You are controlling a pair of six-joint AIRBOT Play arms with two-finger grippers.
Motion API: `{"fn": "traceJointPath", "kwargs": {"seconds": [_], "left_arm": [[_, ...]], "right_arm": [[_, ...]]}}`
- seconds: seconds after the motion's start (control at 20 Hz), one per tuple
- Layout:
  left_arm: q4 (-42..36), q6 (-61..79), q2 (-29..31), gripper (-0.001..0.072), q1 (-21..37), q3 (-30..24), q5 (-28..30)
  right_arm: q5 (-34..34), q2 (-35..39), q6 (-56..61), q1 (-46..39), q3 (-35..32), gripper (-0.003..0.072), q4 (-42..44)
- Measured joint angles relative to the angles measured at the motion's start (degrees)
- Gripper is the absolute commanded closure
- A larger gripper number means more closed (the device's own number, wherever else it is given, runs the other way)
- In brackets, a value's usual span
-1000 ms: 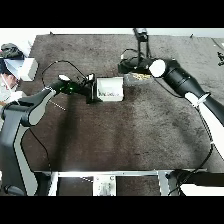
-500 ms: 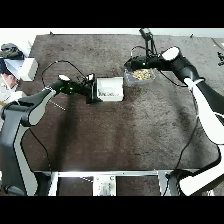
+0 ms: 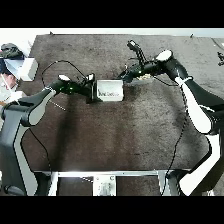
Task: Fold the box and place the chain.
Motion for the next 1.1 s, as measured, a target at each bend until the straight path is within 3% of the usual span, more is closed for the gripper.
{"fn": "traceJointPath", "kwargs": {"seconds": [0.1,0.15,0.55,0.6,1.1], "left_arm": [[0.0,0.0,0.0,0.0437,0.0,0.0,0.0],[0.0,0.0,0.0,0.0437,0.0,0.0,0.0],[0.0,0.0,0.0,0.0437,0.0,0.0,0.0],[0.0,0.0,0.0,0.0437,0.0,0.0,0.0],[0.0,0.0,0.0,0.0437,0.0,0.0,0.0]], "right_arm": [[2.0,-0.2,-2.4,0.3,0.1,0.0541,-0.6],[2.9,-0.2,-3.9,0.6,0.1,0.0478,-0.7],[5.0,-0.3,-17.3,4.5,0.1,0.0467,-2.7],[4.7,-0.3,-18.4,4.7,0.1,0.0392,-2.8],[2.4,-0.4,-23.8,5.3,-2.7,0.0391,-3.3]]}}
